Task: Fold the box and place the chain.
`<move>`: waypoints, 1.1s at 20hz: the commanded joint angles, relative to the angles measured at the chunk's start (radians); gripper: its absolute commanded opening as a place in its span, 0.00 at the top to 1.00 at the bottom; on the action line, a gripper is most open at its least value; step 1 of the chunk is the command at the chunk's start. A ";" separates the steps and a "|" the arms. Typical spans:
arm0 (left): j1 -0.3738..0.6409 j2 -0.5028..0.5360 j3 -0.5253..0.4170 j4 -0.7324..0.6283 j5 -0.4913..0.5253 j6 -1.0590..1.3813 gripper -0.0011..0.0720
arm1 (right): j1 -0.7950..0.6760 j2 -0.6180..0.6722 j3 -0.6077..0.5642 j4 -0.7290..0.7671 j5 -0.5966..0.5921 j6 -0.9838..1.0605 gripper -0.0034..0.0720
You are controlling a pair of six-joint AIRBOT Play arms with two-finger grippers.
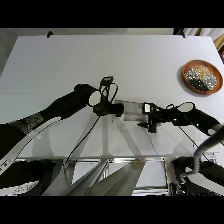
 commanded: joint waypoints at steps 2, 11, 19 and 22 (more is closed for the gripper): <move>-0.003 0.003 0.001 -0.015 -0.026 0.014 0.11 | 0.000 0.000 0.000 0.000 0.000 0.000 0.42; -0.020 -0.047 0.001 -0.047 0.047 -0.006 0.12 | 0.000 0.000 0.000 0.000 0.000 0.000 0.42; -0.018 -0.044 0.002 -0.038 0.051 -0.016 0.12 | 0.000 0.000 0.000 0.000 0.000 0.000 0.42; -0.018 -0.044 0.002 -0.038 0.056 -0.016 0.12 | 0.000 0.000 0.000 0.000 0.000 0.000 0.42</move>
